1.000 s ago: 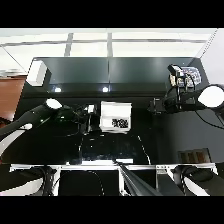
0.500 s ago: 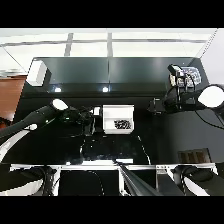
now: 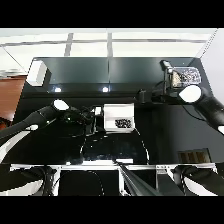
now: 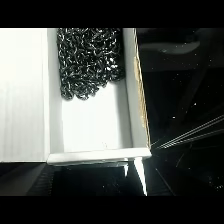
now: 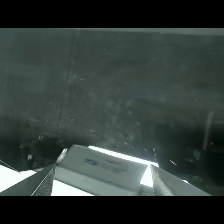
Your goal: Fold the box and place the chain.
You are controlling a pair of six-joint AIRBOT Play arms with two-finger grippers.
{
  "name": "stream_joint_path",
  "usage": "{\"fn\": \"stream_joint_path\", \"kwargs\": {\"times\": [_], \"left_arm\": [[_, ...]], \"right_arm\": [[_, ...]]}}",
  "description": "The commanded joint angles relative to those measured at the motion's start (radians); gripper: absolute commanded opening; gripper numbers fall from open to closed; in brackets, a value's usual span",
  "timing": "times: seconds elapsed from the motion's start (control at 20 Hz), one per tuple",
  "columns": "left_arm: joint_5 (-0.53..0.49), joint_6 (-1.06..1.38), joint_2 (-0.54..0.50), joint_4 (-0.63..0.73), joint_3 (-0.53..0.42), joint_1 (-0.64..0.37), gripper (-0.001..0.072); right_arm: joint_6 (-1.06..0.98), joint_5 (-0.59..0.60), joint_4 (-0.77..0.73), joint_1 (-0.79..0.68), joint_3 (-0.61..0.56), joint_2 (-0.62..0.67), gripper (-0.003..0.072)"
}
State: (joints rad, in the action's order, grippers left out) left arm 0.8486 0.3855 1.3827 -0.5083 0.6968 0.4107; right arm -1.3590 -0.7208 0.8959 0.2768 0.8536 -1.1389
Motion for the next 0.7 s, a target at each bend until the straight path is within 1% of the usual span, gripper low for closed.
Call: {"fn": "stream_joint_path", "kwargs": {"times": [0.0,0.05,0.15,0.3,0.4,0.65], "left_arm": [[-0.003,-0.001,0.0,-0.003,0.0,0.001,0.0355],[-0.003,-0.001,0.0,-0.003,0.0,0.001,0.0356],[-0.003,-0.001,0.0,-0.003,0.0,0.001,0.0355],[-0.003,-0.001,0.0,-0.003,0.0,0.001,0.0355],[-0.003,-0.001,0.0,-0.003,0.0,0.001,0.0355],[-0.003,-0.001,0.0,-0.004,0.0,0.002,0.0355]], "right_arm": [[0.459,0.009,-0.235,0.005,-0.002,-0.124,0.0701],[0.616,-0.028,-0.232,0.004,0.0,-0.124,0.0701],[0.835,-0.141,-0.185,0.004,0.027,-0.122,0.0701],[0.974,-0.357,-0.077,0.004,0.119,-0.119,0.0702],[1.015,-0.44,-0.088,0.013,0.139,-0.119,0.0701],[1.157,-0.343,-0.072,0.108,0.084,-0.119,0.0701]]}}
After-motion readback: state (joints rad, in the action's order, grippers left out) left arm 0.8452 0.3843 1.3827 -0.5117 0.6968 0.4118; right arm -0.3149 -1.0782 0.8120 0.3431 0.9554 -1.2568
